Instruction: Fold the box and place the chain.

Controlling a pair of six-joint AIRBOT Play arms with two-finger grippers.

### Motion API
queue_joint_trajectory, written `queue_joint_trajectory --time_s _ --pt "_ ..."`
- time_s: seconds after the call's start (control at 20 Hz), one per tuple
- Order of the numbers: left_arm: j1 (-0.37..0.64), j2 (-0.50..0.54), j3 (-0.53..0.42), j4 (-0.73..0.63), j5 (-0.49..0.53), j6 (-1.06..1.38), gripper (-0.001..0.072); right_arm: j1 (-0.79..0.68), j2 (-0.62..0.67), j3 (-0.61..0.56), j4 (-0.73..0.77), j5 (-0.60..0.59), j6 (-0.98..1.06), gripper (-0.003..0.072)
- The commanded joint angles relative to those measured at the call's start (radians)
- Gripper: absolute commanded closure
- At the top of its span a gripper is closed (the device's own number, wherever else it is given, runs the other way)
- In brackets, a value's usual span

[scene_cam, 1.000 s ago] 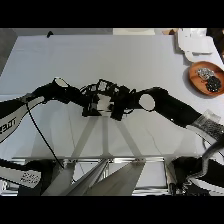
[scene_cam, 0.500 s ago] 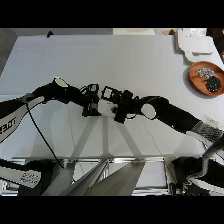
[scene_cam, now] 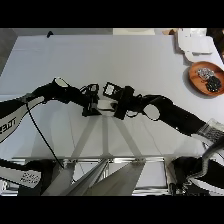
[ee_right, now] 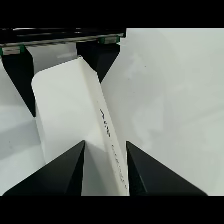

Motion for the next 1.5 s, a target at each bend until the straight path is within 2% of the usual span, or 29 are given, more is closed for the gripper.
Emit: queue_joint_trajectory --time_s 0.0,0.15,0.3,0.45,0.65,0.75,0.95,1.15,1.25,1.35,1.45 --pt "0.0 0.001 0.0 0.0 -0.002 -0.003 0.0448 0.001 0.008 0.0 0.002 0.005 0.0 0.045" --pt "0.001 0.001 0.0 0.0 -0.002 -0.003 0.0448 0.001 -0.003 0.0 0.002 0.004 0.0 0.0466" --pt "0.001 0.001 0.0 0.0 -0.002 -0.003 0.0448 0.001 -0.034 0.0 0.002 0.001 0.0 0.0403" --pt "0.0 0.001 0.0 0.0 -0.002 -0.003 0.0448 0.001 -0.057 0.0 0.002 -0.003 0.0 0.0401" --pt "0.001 0.001 0.0 0.0 -0.002 -0.003 0.0448 0.001 -0.057 0.0 0.001 -0.012 0.0 0.0464" --pt "0.0 0.001 0.0 0.0 -0.002 -0.003 0.0448 0.001 -0.057 0.0 0.001 -0.015 0.0 0.0463" --pt "0.0 0.001 0.0 0.0 -0.002 -0.003 0.0448 0.016 -0.039 0.0 0.001 -0.008 0.0 0.0407" --pt "0.0 0.001 0.0 0.0 -0.002 -0.003 0.0448 0.046 -0.006 0.0 0.005 -0.002 0.0 0.0407" --pt "0.0 0.001 0.0 0.0 -0.002 -0.003 0.0448 0.047 -0.006 0.0 0.004 0.042 0.0 0.0402" --pt "0.0 0.001 0.0 0.0 -0.002 -0.003 0.0448 0.05 -0.006 -0.001 0.003 0.084 -0.001 0.0384" --pt "0.001 0.001 0.0 0.0 -0.002 -0.003 0.0448 0.053 -0.007 -0.001 -0.015 0.078 -0.002 0.0363"
